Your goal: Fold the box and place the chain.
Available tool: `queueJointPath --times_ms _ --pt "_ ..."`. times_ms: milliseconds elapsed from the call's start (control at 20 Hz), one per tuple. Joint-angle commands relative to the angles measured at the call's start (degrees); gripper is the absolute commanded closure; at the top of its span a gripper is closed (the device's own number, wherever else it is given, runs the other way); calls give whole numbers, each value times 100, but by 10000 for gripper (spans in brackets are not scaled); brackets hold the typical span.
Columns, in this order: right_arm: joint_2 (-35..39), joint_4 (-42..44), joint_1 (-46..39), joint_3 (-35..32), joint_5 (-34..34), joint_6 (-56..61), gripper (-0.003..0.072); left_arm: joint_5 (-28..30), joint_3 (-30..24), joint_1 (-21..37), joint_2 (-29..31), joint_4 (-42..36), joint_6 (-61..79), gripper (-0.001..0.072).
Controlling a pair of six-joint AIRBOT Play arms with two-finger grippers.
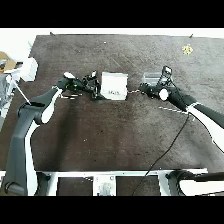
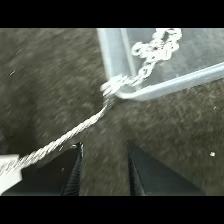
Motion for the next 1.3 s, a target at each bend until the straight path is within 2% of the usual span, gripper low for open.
queueJointPath --times_ms 0,150,200,600,650,700,850,1100,1250 --pt "-361 446 -107 37 -708 7 372 2 2 0 4 0 0 506" --pt "-590 660 -87 199 -872 9 383 0 2 0 4 2 2 506" --pt "-601 667 -70 201 -981 7 492 0 2 0 4 2 0 506" --pt "-848 1121 -7 205 -1143 9 490 0 2 0 4 0 0 506" --pt "-844 1117 24 205 -1182 7 601 0 2 0 4 0 0 506" --pt "-793 1099 79 205 -1248 -9 679 2 2 0 4 0 0 506" --pt "-302 669 282 203 -1283 -13 680 0 2 0 4 2 0 506" --pt "1152 -129 656 203 -422 -13 680 0 2 0 4 0 0 506" --pt "1895 -382 949 203 -367 -13 680 2 2 0 4 0 0 506"
